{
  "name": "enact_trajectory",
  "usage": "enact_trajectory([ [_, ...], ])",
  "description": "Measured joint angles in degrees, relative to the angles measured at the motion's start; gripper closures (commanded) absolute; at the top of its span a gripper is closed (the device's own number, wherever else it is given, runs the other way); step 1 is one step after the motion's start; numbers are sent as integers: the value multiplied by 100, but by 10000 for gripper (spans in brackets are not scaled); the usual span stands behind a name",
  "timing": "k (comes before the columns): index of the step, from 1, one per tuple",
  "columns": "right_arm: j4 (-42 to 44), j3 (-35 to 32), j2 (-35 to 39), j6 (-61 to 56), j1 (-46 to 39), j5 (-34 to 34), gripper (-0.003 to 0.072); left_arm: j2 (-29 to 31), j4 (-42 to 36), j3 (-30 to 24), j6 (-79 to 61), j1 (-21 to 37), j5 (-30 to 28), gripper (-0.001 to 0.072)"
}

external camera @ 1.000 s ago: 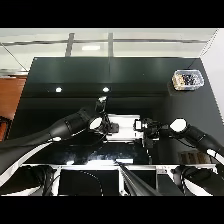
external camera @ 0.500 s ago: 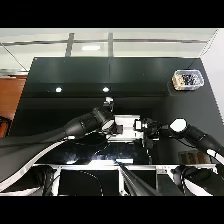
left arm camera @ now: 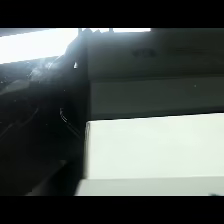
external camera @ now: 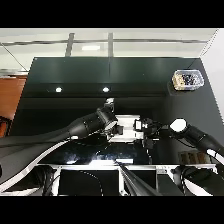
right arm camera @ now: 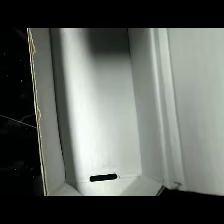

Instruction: Fold the box and place the chain.

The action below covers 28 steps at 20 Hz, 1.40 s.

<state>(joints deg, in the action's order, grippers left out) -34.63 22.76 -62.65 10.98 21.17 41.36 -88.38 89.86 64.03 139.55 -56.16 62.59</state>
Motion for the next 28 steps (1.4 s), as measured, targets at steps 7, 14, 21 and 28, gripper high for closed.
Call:
enact_trajectory([
  [7,7,-2,0,0,0,13,209,-20,-55,2,35,-15,11,543],
  [14,2,0,0,13,0,-2,209,-24,-81,0,85,13,68,366],
  [21,13,0,0,-2,0,-7,209,-26,-70,0,129,20,57,659],
  [28,13,-2,0,-9,0,-9,207,-24,-55,0,140,20,44,679],
])
